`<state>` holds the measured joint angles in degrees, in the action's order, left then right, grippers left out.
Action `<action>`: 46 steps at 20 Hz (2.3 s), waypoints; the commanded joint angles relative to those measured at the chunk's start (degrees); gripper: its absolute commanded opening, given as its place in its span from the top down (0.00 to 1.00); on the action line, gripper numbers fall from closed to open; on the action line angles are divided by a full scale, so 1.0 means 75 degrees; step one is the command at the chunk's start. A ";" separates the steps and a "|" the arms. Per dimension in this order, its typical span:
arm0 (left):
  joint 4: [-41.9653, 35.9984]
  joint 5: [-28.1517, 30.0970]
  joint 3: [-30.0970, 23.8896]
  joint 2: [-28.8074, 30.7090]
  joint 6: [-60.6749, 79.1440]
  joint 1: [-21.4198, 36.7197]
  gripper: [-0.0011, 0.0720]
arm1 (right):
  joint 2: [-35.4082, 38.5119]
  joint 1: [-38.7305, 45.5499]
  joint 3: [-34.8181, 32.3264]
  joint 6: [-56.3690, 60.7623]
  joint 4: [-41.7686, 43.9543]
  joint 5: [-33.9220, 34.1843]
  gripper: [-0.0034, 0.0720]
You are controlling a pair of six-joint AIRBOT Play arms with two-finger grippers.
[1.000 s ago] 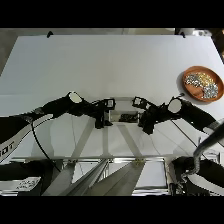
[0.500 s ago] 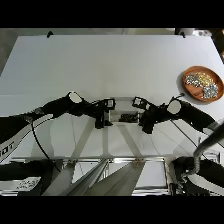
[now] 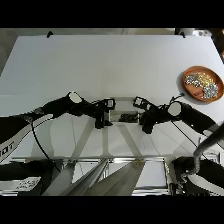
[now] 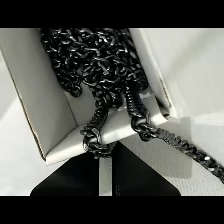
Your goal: Fold the box and place the chain.
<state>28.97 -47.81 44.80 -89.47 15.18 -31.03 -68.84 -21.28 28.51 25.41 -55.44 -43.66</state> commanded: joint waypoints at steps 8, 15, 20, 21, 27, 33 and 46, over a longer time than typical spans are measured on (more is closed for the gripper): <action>0.0000 0.0000 0.0006 0.0003 0.0000 0.0006 0.37 | 0.1708 0.0236 -0.0087 0.0866 -0.1110 0.0052 0.93; 0.0000 0.0000 0.0006 0.0003 0.0000 0.0006 0.37 | 0.3681 0.0233 -0.0087 0.0839 -0.0720 -0.0385 0.93; 0.0000 0.0000 0.0006 0.0003 0.0000 0.0006 0.37 | 0.3847 0.0227 -0.0090 -0.0044 0.2124 -0.0146 0.93; 0.0000 0.0000 0.0006 0.0003 0.0000 0.0006 0.37 | 0.3657 0.0224 -0.0090 -0.0213 0.2579 -0.0076 0.93; 0.0000 0.0003 0.0006 0.0003 0.0000 0.0006 0.37 | 0.1894 -0.0568 -0.0090 -0.0423 0.3057 0.0510 0.87; 0.0000 0.0000 0.0006 0.0003 0.0000 0.0006 0.37 | 0.1008 -0.0717 -0.0082 0.0353 0.3083 0.1405 0.72; 0.0000 0.0000 0.0006 0.0003 0.0000 0.0006 0.37 | 0.2958 0.3354 0.0119 0.3806 0.2795 0.0245 0.57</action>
<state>28.95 -47.81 44.80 -89.47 15.16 -31.03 -49.93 -6.57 29.36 40.27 -31.22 -39.83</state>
